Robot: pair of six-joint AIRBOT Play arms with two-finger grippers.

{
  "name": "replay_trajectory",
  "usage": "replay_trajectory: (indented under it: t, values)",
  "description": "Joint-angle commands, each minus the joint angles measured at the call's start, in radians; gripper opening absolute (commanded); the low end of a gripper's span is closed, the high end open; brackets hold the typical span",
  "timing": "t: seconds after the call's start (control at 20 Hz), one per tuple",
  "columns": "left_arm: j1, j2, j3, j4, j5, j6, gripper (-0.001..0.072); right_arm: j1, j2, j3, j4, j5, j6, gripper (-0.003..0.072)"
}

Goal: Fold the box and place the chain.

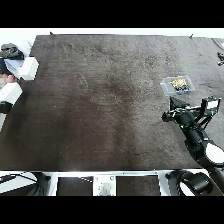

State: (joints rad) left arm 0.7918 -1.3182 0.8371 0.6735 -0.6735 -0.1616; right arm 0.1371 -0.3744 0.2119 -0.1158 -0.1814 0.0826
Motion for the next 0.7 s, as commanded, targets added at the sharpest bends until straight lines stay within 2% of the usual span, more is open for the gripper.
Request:
replay_trajectory:
  t: [0.0,0.2,0.5,0.55,0.6,0.65]
  values:
    - [0.002,-0.011,-0.019,0.033,0.030,0.003,0.0007,0.000,0.000,0.000,0.000,0.001,0.000,-0.0014]
    - [0.002,-0.072,-0.019,0.067,-0.042,0.013,0.0007,0.000,0.000,0.000,0.000,0.000,0.000,-0.0014]
    - [0.002,-0.097,-0.018,0.085,-0.014,0.006,0.0012,0.000,0.000,0.000,0.000,0.001,0.000,-0.0013]
    - [0.003,-0.097,-0.017,0.088,-0.014,0.016,0.0032,0.000,0.000,0.000,0.000,0.000,0.000,-0.0013]
    - [0.002,-0.095,-0.016,0.087,-0.016,0.058,0.0409,0.000,0.000,0.000,0.000,0.001,0.000,-0.0013]
    - [0.002,-0.090,-0.010,0.085,-0.014,0.064,0.0720,0.000,0.000,0.000,0.000,0.000,0.000,-0.0014]
